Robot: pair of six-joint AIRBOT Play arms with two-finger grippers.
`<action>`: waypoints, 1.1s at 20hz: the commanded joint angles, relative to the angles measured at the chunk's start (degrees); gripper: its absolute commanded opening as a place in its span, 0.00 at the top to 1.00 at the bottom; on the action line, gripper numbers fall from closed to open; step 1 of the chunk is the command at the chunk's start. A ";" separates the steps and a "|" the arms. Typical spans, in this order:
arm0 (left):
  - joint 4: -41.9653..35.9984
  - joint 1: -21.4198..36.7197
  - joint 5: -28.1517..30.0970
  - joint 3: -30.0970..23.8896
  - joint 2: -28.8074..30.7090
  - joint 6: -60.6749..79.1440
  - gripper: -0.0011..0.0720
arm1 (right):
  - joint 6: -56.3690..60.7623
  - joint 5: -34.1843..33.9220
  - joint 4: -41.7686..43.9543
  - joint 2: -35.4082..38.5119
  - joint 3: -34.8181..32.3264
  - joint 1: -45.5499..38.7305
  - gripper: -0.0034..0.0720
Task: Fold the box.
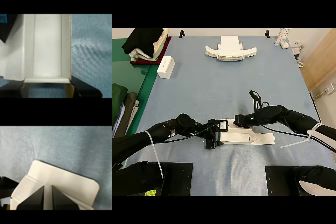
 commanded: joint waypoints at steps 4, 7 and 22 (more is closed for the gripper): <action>0.07 -0.02 0.00 0.00 -0.02 0.11 0.36 | -2.05 -1.20 -3.85 3.65 2.54 0.04 0.76; 0.07 -0.02 0.00 0.00 -0.02 0.11 0.36 | -2.05 -6.08 -10.38 9.97 2.95 0.04 0.76; 0.07 -0.02 -0.02 0.00 -0.02 0.11 0.36 | -33.66 -25.42 -32.54 35.63 -9.25 1.29 0.14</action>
